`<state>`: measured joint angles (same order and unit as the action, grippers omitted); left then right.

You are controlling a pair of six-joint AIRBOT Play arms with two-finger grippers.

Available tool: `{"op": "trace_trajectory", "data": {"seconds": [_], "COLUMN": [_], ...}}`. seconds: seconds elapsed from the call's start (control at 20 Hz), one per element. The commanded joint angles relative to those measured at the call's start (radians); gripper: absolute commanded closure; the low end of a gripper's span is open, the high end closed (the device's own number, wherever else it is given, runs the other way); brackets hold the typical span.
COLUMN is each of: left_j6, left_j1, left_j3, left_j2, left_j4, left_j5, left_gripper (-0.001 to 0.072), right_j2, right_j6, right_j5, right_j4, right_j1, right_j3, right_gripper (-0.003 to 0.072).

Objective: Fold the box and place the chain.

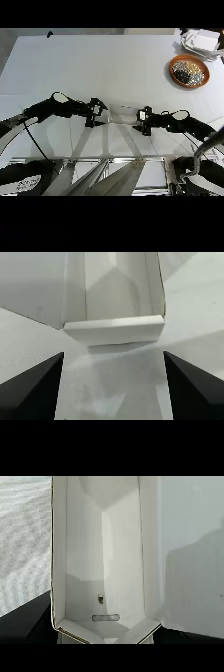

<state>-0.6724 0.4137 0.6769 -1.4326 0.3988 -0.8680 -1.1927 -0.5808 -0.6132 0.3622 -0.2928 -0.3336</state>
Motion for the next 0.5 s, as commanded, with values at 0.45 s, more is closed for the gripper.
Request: {"op": "trace_trajectory", "data": {"seconds": [0.45], "left_j6": [0.000], "left_j1": [0.046], "left_j3": [0.000], "left_j2": [-0.062], "left_j4": [-0.077], "left_j5": [0.001], "left_gripper": [0.0009], "right_j2": [0.000], "right_j6": [0.000], "right_j5": [0.000], "right_j4": [0.000], "right_j1": [0.000], "right_j3": [0.000], "right_gripper": [0.0345]}}
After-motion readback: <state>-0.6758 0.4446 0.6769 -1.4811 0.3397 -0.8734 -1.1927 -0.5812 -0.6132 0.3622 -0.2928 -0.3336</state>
